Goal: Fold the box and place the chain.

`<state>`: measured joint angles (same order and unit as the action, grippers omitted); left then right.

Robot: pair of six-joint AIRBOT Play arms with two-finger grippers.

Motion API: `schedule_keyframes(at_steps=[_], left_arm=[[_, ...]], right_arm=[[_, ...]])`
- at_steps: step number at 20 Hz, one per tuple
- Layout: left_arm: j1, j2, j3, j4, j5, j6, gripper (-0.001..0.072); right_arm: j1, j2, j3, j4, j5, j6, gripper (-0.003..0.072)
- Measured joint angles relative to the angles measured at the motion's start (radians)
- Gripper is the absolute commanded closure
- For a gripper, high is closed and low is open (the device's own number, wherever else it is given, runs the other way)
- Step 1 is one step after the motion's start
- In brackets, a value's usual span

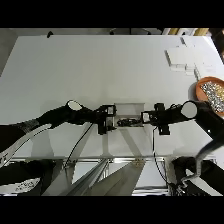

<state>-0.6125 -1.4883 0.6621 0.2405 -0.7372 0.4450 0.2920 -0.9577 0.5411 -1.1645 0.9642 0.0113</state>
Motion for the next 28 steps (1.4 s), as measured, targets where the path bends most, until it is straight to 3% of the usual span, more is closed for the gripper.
schedule_keyframes(at_steps=[3,6,10,13,16,17,19,22,28], left_arm=[[0.0,0.0,0.0,0.0,0.0,0.0,0.0499],[0.0,0.0,0.0,0.0,0.0,0.0,0.0499],[0.0,0.0,0.0,0.0,0.0,0.0,0.0499],[0.0,0.0,0.0,0.0,0.0,0.0,0.0499],[0.0,0.0,0.0,0.0,0.0,0.0,0.0499],[0.0,0.0,0.0,0.0,0.0,0.0,0.0499],[0.0,0.0,0.0,0.0,0.0,0.0,0.0499],[0.0,0.0,0.0,0.0,0.0,0.0,0.0499],[0.0,0.0,0.0,0.0,0.0,0.0,0.0499]], right_arm=[[0.061,0.087,0.0,0.094,-0.022,-0.008,0.0666],[0.182,0.119,0.0,0.211,-0.141,-0.016,0.0666],[0.359,0.079,0.0,0.303,-0.37,-0.019,0.0666],[0.435,0.006,-0.001,0.336,-0.475,-0.018,0.0655],[0.463,-0.042,0.0,0.346,-0.521,-0.011,0.0448],[0.466,-0.045,0.002,0.344,-0.529,-0.011,0.0441],[0.456,-0.029,0.013,0.317,-0.51,-0.011,0.0441],[0.383,0.03,0.046,0.226,-0.38,-0.009,0.0452],[0.05,0.076,0.071,0.06,-0.065,-0.008,0.047]])
